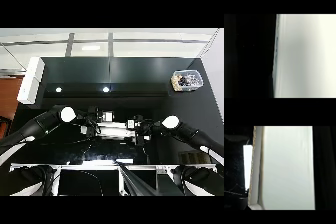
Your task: Fold the box and place the chain.
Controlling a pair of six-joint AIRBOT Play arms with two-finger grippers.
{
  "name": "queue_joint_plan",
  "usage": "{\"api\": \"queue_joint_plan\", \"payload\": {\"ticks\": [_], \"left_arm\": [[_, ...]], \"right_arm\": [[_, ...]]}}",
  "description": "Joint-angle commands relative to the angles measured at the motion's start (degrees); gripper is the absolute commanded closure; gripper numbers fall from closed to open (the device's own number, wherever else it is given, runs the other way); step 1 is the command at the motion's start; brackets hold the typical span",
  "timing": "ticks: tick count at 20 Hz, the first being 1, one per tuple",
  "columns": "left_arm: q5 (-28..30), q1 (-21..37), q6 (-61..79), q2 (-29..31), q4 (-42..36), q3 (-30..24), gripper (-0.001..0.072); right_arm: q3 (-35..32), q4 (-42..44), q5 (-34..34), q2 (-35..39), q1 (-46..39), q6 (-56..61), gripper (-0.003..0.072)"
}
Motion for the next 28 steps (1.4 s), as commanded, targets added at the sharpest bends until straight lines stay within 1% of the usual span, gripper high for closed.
{"api": "queue_joint_plan", "payload": {"ticks": [1, 6, 20, 22, 24, 28], "left_arm": [[0.04, 0.0, -0.02, 0.04, 0.0, -0.02, 0.0683], [-0.59, 0.0, -0.04, 0.04, 0.0, -0.02, 0.0683], [-0.55, 0.0, -0.04, 0.04, 0.02, -0.02, 0.0684], [-0.55, 0.0, -0.04, 0.04, 0.02, -0.02, 0.0683], [-0.5, 0.0, -0.04, 0.04, 0.02, -0.02, 0.0683], [-0.13, 0.0, -0.04, 0.04, 0.0, -0.02, 0.0683]], "right_arm": [[-0.04, 0.72, -0.72, -1.31, 0.09, -0.87, 0.0091], [-0.04, 0.7, -3.89, -1.49, 0.07, 1.31, 0.0091], [-0.02, 0.2, -3.65, -2.05, 0.09, 1.99, 0.0091], [-0.02, -1.31, -3.69, -2.05, 0.09, 3.3, 0.0091], [-0.02, -4.66, -3.63, -2.1, 0.09, 6.12, 0.0091], [-0.02, -4.98, -3.63, -2.16, 0.09, 6.49, 0.0091]]}}
